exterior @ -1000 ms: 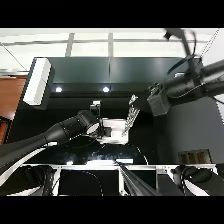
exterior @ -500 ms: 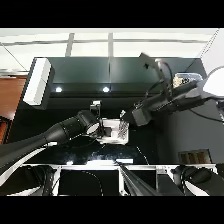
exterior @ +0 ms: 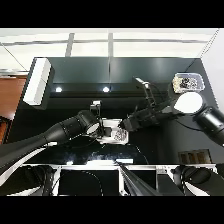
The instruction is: Fold the box and place the chain.
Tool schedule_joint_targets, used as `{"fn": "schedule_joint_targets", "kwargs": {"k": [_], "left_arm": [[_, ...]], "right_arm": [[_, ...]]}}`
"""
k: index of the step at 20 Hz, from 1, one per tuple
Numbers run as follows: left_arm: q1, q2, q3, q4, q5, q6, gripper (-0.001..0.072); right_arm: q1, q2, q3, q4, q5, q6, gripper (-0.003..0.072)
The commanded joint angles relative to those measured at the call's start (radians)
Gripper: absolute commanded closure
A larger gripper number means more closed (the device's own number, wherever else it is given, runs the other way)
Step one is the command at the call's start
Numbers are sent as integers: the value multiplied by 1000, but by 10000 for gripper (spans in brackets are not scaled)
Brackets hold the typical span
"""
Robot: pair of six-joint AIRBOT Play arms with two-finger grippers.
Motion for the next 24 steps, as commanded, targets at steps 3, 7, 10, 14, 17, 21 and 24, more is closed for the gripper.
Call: {"fn": "schedule_joint_targets", "kwargs": {"k": [3,7,10,14,17,21,24], "left_arm": [[0,0,0,0,-1,0,683],[0,-1,0,0,0,0,682],[0,-1,0,0,-4,0,682],[10,0,0,-11,14,-51,682],[13,0,10,-27,14,-107,515],[13,4,93,-35,-58,-74,-2],[-2,69,122,27,-130,50,0]], "right_arm": [[26,-28,-30,8,-98,7,389],[-92,28,-25,-56,47,0,303],[-258,146,-26,-157,106,0,303],[-409,250,-26,-169,164,0,303],[-422,267,-26,-169,170,2,303],[-422,267,-26,-169,149,26,300],[-422,267,-26,-169,141,29,300]]}}
